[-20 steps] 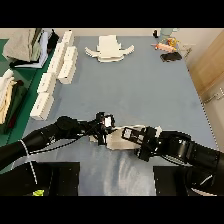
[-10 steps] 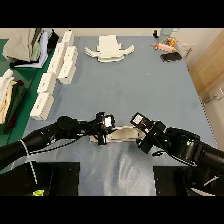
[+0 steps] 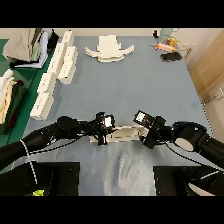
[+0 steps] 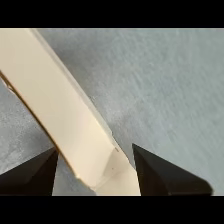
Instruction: Fold the box.
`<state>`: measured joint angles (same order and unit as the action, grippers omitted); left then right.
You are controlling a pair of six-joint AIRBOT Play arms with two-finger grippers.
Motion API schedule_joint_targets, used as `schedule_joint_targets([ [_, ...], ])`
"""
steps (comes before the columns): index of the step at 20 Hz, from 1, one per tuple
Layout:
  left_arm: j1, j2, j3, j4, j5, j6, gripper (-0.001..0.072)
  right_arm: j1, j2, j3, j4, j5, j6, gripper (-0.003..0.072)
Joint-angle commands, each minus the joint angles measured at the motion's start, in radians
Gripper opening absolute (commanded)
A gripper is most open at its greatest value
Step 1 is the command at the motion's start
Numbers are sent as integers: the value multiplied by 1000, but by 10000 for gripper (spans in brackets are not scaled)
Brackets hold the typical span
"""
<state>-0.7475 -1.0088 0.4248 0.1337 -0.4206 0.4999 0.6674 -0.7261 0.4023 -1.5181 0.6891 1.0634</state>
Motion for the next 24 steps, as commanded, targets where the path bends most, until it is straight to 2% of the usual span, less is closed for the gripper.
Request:
schedule_joint_targets([
  [1,0,1,1,0,0,0,13,-218,-50,-1,512,-9,-691,720],
  [3,0,1,1,0,0,0,13,-320,-98,0,701,48,-916,720],
  [6,0,1,1,0,0,0,13,-375,-168,6,810,98,-1078,720],
  [12,0,1,1,0,0,0,13,-374,-229,8,808,99,-1105,720],
  [17,0,1,1,0,0,0,13,-373,-265,2,806,216,-1051,720],
  [24,0,1,1,0,0,0,13,-357,-266,2,798,260,-1008,720],
])
